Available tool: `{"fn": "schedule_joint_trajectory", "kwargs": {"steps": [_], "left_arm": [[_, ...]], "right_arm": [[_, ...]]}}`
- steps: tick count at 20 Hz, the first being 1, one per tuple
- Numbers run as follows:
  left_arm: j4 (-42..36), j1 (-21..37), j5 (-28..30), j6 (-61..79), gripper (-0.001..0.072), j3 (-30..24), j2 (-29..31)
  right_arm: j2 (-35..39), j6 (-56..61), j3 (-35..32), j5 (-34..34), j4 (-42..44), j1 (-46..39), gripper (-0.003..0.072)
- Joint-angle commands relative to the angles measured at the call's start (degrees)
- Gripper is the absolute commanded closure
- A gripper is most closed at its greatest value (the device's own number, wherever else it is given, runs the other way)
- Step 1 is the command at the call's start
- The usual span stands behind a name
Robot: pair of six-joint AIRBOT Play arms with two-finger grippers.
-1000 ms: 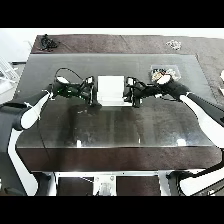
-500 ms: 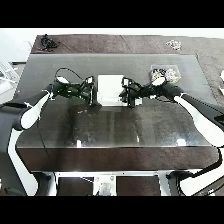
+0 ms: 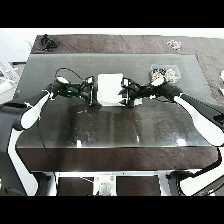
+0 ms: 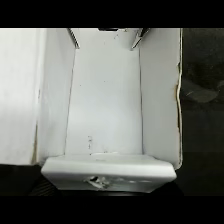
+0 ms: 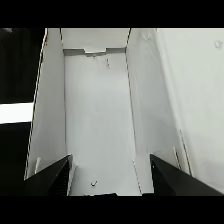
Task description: Fold the box and place the chain.
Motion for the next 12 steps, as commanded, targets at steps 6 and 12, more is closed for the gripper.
{"fn": "schedule_joint_trajectory", "kwargs": {"steps": [6, 12], "left_arm": [[0.04, 0.00, -0.02, 0.04, 0.0116, 0.02, 0.02], [0.02, 0.00, -0.02, 0.02, 0.0116, 0.02, 0.02]], "right_arm": [[0.37, 4.17, 0.04, 0.13, -2.93, -2.71, 0.0651], [3.30, 11.63, 0.02, 1.22, -9.81, -4.57, 0.0675]]}}
